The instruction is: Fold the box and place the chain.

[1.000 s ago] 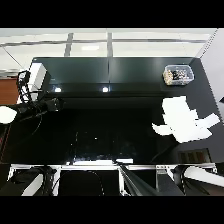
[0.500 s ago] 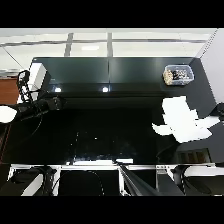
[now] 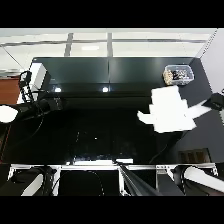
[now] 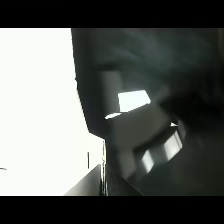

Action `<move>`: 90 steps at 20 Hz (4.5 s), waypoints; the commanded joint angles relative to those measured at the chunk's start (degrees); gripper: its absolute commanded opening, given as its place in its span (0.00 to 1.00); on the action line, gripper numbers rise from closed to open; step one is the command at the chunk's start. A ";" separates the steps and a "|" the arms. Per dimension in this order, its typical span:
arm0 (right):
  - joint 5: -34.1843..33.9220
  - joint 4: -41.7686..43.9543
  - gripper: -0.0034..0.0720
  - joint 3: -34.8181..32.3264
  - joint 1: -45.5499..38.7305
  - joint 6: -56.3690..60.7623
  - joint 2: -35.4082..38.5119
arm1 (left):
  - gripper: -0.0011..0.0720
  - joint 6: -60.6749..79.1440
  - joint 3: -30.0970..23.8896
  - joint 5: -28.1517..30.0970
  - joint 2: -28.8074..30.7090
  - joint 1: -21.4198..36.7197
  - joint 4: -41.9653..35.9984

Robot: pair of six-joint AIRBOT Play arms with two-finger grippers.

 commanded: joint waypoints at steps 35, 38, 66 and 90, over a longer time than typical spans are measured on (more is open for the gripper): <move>-32.39 16.68 0.98 -32.17 49.48 -1.44 24.85 | 0.04 46.38 34.36 -39.10 -51.45 -11.85 -28.04; -24.81 5.73 0.98 -24.41 49.48 -1.51 24.85 | 0.04 47.67 31.80 -37.03 -46.62 -15.80 -28.26; -23.45 4.96 0.98 -36.74 49.88 -42.56 23.37 | 0.05 88.67 17.99 -8.63 -41.11 -25.68 -22.86; -39.56 7.74 0.98 -35.91 68.00 -48.33 13.44 | 0.05 88.67 17.99 -8.63 -41.11 -25.68 -22.91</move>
